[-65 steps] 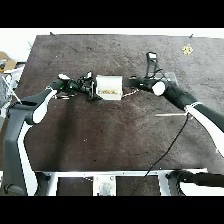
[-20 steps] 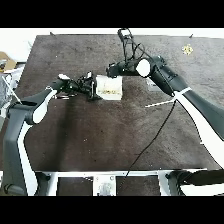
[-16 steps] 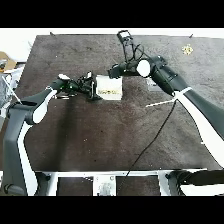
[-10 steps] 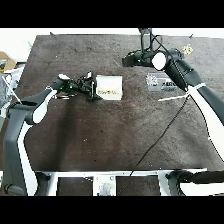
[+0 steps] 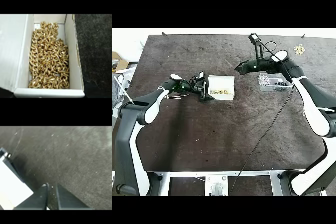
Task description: Fold the box and place the chain.
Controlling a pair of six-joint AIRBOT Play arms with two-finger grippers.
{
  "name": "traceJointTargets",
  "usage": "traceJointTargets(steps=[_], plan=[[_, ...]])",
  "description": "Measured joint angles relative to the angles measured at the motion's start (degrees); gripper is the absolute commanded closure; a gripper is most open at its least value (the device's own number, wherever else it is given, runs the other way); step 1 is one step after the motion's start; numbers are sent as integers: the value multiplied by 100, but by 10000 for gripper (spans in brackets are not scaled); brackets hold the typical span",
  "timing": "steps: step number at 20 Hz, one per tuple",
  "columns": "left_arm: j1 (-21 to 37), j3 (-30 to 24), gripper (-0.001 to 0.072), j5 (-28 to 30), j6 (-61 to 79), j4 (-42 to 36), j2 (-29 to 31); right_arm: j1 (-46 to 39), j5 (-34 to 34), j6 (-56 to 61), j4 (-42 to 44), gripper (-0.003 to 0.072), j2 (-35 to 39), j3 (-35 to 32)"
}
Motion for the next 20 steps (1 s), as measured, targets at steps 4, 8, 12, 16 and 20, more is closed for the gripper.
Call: traceJointTargets(steps=[4, 8, 12, 16, 20], plan=[[0, 0, 248, 0, 0, -2, 0, -144, 850, -1134, 577, 319, -330, 118], [0, 0, 248, 0, 0, 0, 0, -181, 1502, -1965, 761, 320, -433, 149], [0, 0, 248, 0, 0, 0, 0, -190, 1803, -2474, 839, 362, -426, 37], [0, 0, 248, 0, 0, 0, 0, -72, 1766, -3040, 1008, 359, -216, -511], [0, 0, 248, 0, 0, 0, 0, 111, 1305, -3886, 1381, 357, -28, -1086]])
